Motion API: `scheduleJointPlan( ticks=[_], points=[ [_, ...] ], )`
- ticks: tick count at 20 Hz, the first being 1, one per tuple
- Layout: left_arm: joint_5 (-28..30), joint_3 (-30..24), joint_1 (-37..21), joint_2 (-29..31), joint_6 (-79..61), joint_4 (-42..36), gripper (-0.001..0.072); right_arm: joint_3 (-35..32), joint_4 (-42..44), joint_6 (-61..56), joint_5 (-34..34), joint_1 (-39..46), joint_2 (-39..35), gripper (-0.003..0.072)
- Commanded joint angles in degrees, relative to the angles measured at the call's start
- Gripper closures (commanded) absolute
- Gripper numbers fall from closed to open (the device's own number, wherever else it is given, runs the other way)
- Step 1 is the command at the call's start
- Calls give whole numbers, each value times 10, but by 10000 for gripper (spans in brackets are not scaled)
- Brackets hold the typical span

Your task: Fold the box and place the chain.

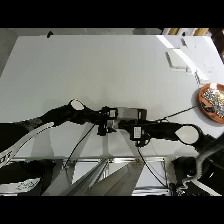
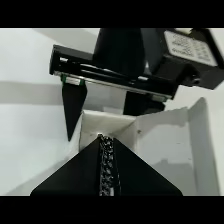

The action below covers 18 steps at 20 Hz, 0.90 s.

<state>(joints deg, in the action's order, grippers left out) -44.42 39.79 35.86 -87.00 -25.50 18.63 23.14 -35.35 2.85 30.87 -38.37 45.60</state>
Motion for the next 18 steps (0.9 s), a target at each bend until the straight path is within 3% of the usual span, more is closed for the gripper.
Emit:
scheduleJointPlan(
  ticks=[1,3,4,6,10,13,14,18],
  points=[
    [0,0,0,0,0,0,437,0,20,-1,-45,-17,66,658],
    [0,0,0,0,0,0,437,0,27,0,-76,-16,59,613],
    [0,0,0,0,0,0,437,0,26,0,-92,-16,44,552],
    [0,0,0,0,0,0,437,0,-21,1,-91,-10,3,330],
    [0,0,0,0,0,0,437,0,-235,-63,58,52,-73,328],
    [0,0,0,0,0,0,437,0,-363,-141,165,139,-83,337],
    [0,0,0,0,0,0,437,0,-380,-143,195,177,-81,391],
    [0,0,0,0,0,0,437,-1,-377,-94,192,321,-54,416]
  ],
)
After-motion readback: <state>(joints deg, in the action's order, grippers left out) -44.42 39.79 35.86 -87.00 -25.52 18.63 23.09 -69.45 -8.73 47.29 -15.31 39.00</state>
